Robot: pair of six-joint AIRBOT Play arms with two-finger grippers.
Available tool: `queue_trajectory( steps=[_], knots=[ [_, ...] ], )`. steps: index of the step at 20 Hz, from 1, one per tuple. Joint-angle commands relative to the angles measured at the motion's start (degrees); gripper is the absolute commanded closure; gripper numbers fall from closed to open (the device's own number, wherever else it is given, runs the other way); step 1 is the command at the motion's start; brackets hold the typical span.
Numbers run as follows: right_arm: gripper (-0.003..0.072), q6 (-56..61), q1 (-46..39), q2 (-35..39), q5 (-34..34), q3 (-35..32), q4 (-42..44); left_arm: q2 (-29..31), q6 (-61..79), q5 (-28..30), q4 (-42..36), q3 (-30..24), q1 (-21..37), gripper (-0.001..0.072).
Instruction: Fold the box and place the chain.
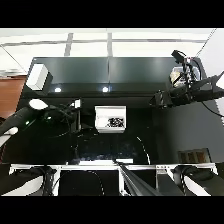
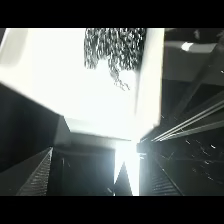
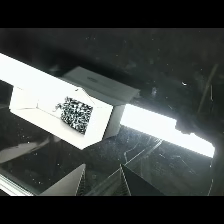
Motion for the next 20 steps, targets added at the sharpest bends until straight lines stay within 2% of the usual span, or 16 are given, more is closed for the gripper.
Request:
queue_trajectory(
  steps=[1,14,20],
  knots=[
    [0.0418,0.37,-0.02,0.02,-0.04,-0.02,0.00,-6.03,2.95,-1.55,-0.35,3.91,-1.36,-0.0007],
    [0.0418,0.33,0.00,0.02,-1.57,0.00,-0.02,-6.97,0.94,-2.03,0.96,4.70,-3.96,-0.0005],
    [0.0418,0.33,0.00,0.02,-1.60,-0.02,-0.04,-6.97,-0.68,0.17,2.27,4.70,-5.88,-0.0004]
  ],
)
